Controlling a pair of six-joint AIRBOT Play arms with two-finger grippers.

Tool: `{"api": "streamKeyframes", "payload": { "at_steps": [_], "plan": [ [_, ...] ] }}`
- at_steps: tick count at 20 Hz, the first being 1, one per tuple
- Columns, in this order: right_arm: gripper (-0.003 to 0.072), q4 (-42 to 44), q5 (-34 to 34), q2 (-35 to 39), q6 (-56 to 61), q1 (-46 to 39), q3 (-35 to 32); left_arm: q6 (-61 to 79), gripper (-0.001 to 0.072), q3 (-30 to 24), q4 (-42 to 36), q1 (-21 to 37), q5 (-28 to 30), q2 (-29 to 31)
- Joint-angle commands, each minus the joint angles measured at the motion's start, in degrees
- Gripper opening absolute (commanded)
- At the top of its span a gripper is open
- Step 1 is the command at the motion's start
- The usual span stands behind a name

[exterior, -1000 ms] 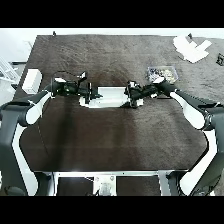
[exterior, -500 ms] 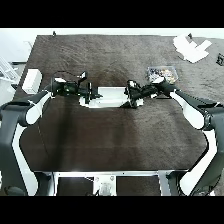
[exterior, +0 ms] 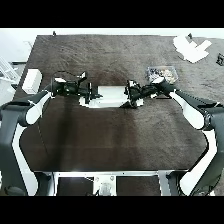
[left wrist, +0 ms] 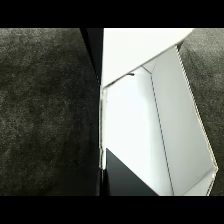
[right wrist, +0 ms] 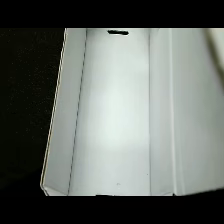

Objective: Fold the box and place the chain.

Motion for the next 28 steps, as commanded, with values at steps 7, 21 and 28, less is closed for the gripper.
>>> {"api": "streamKeyframes", "payload": {
  "at_steps": [7, 21, 28],
  "plan": [
    [0.0595, -1.20, 0.28, -0.02, 0.24, 0.44, 0.26, 0.02, 0.0022, 0.02, 0.00, 0.02, 0.00, 0.04],
    [0.0592, -1.36, 0.31, -0.02, 0.22, 0.26, 0.33, 0.04, 0.0022, 0.02, -0.04, 0.02, 0.04, 0.04],
    [0.0592, -1.31, 0.31, -0.02, 0.22, 0.26, 0.31, 0.04, 0.0022, 0.02, -0.04, 0.02, 0.07, 0.04]
  ]
}}
